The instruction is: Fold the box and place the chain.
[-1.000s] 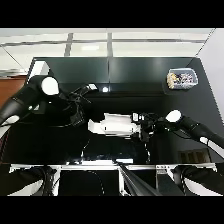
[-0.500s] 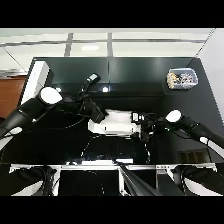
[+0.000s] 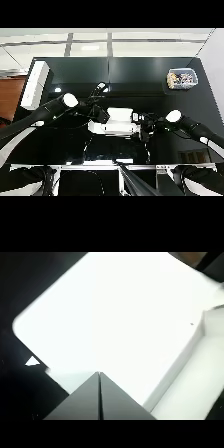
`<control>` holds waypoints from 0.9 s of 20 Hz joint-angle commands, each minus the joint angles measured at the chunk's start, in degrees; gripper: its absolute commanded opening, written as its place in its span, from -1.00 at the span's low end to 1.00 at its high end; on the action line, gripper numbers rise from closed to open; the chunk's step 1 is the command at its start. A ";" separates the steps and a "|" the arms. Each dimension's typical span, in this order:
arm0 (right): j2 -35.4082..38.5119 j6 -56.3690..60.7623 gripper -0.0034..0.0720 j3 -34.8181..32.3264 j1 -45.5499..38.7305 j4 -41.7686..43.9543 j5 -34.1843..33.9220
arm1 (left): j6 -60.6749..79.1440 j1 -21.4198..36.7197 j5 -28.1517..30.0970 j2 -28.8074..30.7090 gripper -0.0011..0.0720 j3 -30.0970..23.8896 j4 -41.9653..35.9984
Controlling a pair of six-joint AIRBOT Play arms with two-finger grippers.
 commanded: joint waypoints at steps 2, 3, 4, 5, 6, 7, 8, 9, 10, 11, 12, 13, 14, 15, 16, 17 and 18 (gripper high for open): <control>-0.04 0.04 -0.30 -0.04 0.02 0.04 -0.02 | -3.28 -0.04 -7.37 -0.39 -0.90 3.67 7.96; -0.04 0.04 -0.30 -0.04 0.02 0.02 0.00 | -6.80 -0.04 -8.81 0.79 -0.90 5.64 12.55; -0.04 0.04 -0.30 -0.04 0.02 0.04 -0.02 | -10.78 -0.02 -10.45 2.56 -0.90 7.78 18.64; -0.04 0.04 -0.30 -0.04 0.02 0.04 -0.02 | -14.47 -0.04 -12.15 4.94 -0.90 9.31 25.27; -0.04 0.04 -0.30 -0.04 0.02 0.04 0.00 | -17.40 0.09 -13.20 7.76 -0.90 9.68 30.75; -0.04 0.04 -0.30 -0.04 0.02 0.02 0.00 | -19.50 0.55 -14.21 10.91 -0.90 9.25 34.58; -0.04 0.00 -0.30 -0.04 0.02 -0.09 -0.02 | -20.22 1.55 -15.56 14.43 -0.90 8.00 36.85; -0.04 0.00 -0.30 -0.04 0.02 -0.09 -0.02 | -20.11 2.93 -17.62 17.84 -0.90 5.92 38.10; -0.04 -0.02 -0.30 -0.04 0.02 -0.09 -0.04 | -19.02 4.55 -19.45 20.81 -0.89 3.48 38.29; -0.04 -0.02 -0.30 -0.04 0.02 -0.09 -0.04 | -16.24 6.43 -20.06 23.87 -0.89 0.39 37.31; -0.04 -0.02 -0.30 -0.04 0.02 -0.09 -0.04 | -11.82 8.04 -19.52 26.25 -0.89 -2.51 34.58; -0.04 0.00 -0.30 -0.04 0.02 -0.11 -0.04 | -4.52 9.57 -18.62 28.09 -0.89 -5.46 29.22; -0.04 -0.02 -0.30 -0.04 0.02 -0.11 -0.04 | 4.37 10.32 -18.53 28.83 -0.89 -7.80 23.76; -0.04 -0.02 -0.30 -0.04 0.02 -0.11 -0.04 | 13.38 10.21 -18.40 28.85 -0.87 -9.92 19.63; -0.04 0.00 -0.30 -0.04 0.02 -0.15 -0.04 | 20.20 9.60 -17.46 28.50 -0.52 -11.47 17.00; -0.04 0.00 -0.30 -0.04 0.02 -0.74 -0.02 | 24.63 8.72 -15.06 28.04 0.10 -12.74 15.58; -0.04 0.02 -0.30 -0.04 0.02 -1.88 0.09 | 28.22 7.45 -11.47 27.47 0.75 -13.53 15.61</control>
